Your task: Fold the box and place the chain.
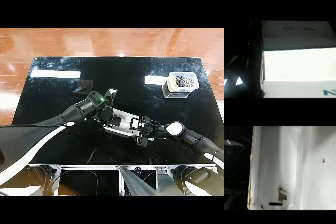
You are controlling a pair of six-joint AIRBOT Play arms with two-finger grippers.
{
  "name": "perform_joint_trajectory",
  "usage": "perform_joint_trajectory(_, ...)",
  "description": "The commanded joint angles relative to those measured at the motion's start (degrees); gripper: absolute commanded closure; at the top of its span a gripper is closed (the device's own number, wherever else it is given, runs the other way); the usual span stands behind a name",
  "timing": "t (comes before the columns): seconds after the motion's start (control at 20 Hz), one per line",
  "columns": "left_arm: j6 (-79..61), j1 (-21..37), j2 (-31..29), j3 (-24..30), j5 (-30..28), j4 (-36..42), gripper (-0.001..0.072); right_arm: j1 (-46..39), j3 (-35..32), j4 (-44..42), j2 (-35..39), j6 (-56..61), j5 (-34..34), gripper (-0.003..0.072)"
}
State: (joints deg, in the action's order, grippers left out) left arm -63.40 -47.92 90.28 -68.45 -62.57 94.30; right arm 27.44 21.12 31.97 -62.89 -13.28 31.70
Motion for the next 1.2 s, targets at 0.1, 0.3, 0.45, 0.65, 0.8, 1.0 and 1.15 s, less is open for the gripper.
perform_joint_trajectory(0.1,0.81,0.17,2.32,-2.32,-1.33,-2.25,0.0364,0.07,0.00,0.02,0.00,-0.04,0.00,0.0316)
perform_joint_trajectory(0.3,0.83,0.15,3.28,-2.32,-2.95,-2.36,0.0364,0.07,0.00,0.00,0.00,-0.04,0.02,0.0316)
perform_joint_trajectory(0.45,0.83,0.15,4.02,-2.32,-2.82,-2.32,0.0406,0.07,0.00,0.02,0.00,-0.04,0.02,0.0316)
perform_joint_trajectory(0.65,0.83,0.17,4.28,-2.29,-2.82,-2.34,0.0407,0.07,0.00,0.02,0.00,-0.04,0.02,0.0316)
perform_joint_trajectory(0.8,0.83,0.15,4.44,-2.29,-2.80,-2.32,0.0407,0.07,0.00,0.00,0.00,-0.04,0.00,0.0316)
perform_joint_trajectory(1.0,0.83,0.15,4.44,-2.32,-2.82,-2.29,0.0408,0.09,0.00,0.00,0.00,-0.04,0.00,0.0316)
perform_joint_trajectory(1.15,0.79,0.13,4.42,-2.32,-2.84,-1.88,0.0582,0.07,0.00,0.00,0.00,-0.04,0.00,0.0316)
